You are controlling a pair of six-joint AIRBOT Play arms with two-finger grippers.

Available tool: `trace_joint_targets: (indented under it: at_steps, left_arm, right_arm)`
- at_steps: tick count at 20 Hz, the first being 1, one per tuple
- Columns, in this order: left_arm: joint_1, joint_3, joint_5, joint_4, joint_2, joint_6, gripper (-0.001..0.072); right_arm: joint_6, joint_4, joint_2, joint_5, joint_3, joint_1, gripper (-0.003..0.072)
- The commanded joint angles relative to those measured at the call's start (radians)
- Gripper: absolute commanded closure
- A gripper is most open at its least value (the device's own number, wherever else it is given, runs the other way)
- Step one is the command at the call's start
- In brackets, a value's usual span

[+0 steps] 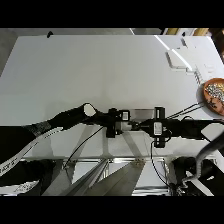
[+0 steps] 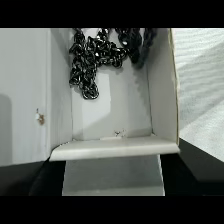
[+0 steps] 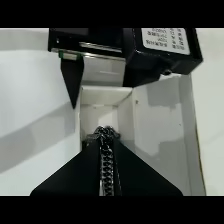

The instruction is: Fold the box and place the chain.

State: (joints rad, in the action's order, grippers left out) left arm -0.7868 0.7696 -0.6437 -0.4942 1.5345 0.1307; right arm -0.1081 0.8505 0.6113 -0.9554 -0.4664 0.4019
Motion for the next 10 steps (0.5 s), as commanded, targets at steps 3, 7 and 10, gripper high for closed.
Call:
trace_joint_targets:
  at_steps: [3, 7, 10]
  left_arm:
    - [0.0, 0.0, 0.0, 0.0, 0.0, 0.0, 0.0578]
    - [0.0, 0.0, 0.0, 0.0, 0.0, 0.0, 0.0578]
    - [0.0, 0.0, 0.0, 0.0, 0.0, 0.0, 0.0578]
  right_arm:
    - [-0.004, -0.004, 0.15, 0.034, -0.001, 0.032, 0.0503]
    - [-0.062, 0.175, 0.129, -0.018, -0.056, 0.024, 0.0508]
    - [-0.077, 0.299, 0.101, -0.129, -0.109, -0.105, 0.051]
